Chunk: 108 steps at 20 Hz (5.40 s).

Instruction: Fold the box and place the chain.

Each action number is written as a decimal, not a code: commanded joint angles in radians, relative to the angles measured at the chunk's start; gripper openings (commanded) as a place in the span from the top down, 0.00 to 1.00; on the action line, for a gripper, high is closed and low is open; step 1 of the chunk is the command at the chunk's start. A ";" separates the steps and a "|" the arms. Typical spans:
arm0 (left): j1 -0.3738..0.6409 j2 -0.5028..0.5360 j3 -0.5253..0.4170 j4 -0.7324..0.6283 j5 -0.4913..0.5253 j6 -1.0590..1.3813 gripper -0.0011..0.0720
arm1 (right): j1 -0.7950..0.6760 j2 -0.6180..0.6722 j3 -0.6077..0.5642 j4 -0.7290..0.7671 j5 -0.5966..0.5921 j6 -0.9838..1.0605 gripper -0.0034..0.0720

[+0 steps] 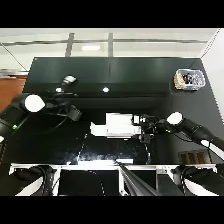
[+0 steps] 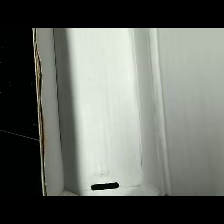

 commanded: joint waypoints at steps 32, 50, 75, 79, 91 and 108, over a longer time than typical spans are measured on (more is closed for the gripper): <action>0.066 -0.334 -0.162 -0.843 -0.192 0.290 0.03 | 0.000 0.000 0.000 0.000 0.001 0.000 0.64; -0.194 -0.332 0.063 -0.552 -0.107 -0.197 0.07 | 0.000 0.000 0.000 0.000 0.000 0.000 0.64; -0.341 -0.333 0.131 -0.211 0.031 -0.589 0.20 | 0.000 0.000 0.000 0.000 0.000 0.000 0.64; -0.385 -0.333 0.184 -0.053 -0.007 -0.698 0.20 | 0.000 0.000 0.000 0.000 0.000 0.000 0.64; -0.557 -0.472 0.378 0.209 -0.246 -0.986 0.31 | 0.000 0.000 0.000 0.000 0.000 0.000 0.64; -0.571 -0.539 0.399 0.282 -0.202 -1.128 0.61 | 0.000 0.000 0.000 0.000 0.000 0.000 0.64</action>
